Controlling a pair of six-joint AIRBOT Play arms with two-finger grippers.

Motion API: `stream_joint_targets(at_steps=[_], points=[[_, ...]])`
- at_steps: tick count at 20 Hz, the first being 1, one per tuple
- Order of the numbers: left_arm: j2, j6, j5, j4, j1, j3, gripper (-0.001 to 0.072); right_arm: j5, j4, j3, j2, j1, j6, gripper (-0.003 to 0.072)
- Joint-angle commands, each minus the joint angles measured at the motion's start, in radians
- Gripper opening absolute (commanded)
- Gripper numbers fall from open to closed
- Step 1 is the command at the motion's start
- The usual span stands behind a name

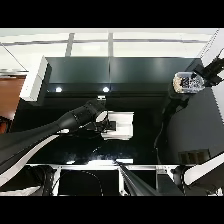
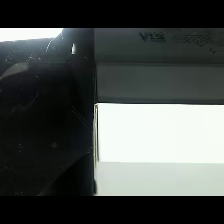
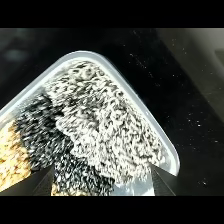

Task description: Fold the box and place the chain.

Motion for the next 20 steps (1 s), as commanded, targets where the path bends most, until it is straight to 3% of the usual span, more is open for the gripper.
stream_joint_targets(at_steps=[1, 6, 7, 9, 10, 11, 12, 13, 17, 20], points=[[0.0, 0.0, -0.001, 0.0, 0.001, 0.0, 0.0025, 0.014, 0.0, 0.039, -0.063, -0.005, 0.017, 0.072], [0.0, 0.0, -0.006, 0.0, 0.001, 0.0, 0.0025, -0.047, 0.013, 0.039, -0.1, -0.005, 0.016, 0.0707], [0.0, 0.0, -0.007, 0.0, 0.001, 0.0, 0.0025, -0.053, 0.014, 0.039, -0.105, -0.005, 0.017, 0.0605], [0.0, 0.0, -0.007, 0.0, 0.001, 0.0, 0.0025, -0.059, 0.022, 0.039, -0.106, -0.005, 0.015, 0.0475], [0.0, 0.0, -0.006, 0.0, 0.001, 0.0, 0.0026, -0.052, 0.022, 0.039, -0.106, -0.005, 0.013, 0.0474], [0.0, 0.0, -0.006, 0.0, 0.001, 0.0, 0.0025, -0.038, 0.022, 0.04, -0.106, -0.005, 0.011, 0.0375], [0.0, 0.0, -0.006, 0.0, 0.001, 0.0, 0.0025, -0.025, 0.022, 0.04, -0.103, -0.005, -0.001, 0.0095], [0.0, 0.0, -0.006, 0.0, 0.001, 0.0, 0.0025, -0.016, 0.022, 0.04, -0.096, -0.005, -0.023, 0.001], [0.0, 0.0, -0.006, 0.0, 0.001, 0.0, 0.0025, 0.004, 0.03, 0.04, 0.0, -0.005, -0.169, 0.0009], [0.0, 0.0, -0.006, -0.001, 0.001, 0.0, 0.0026, 0.048, 0.065, 0.04, 0.142, -0.002, -0.306, 0.0008]])
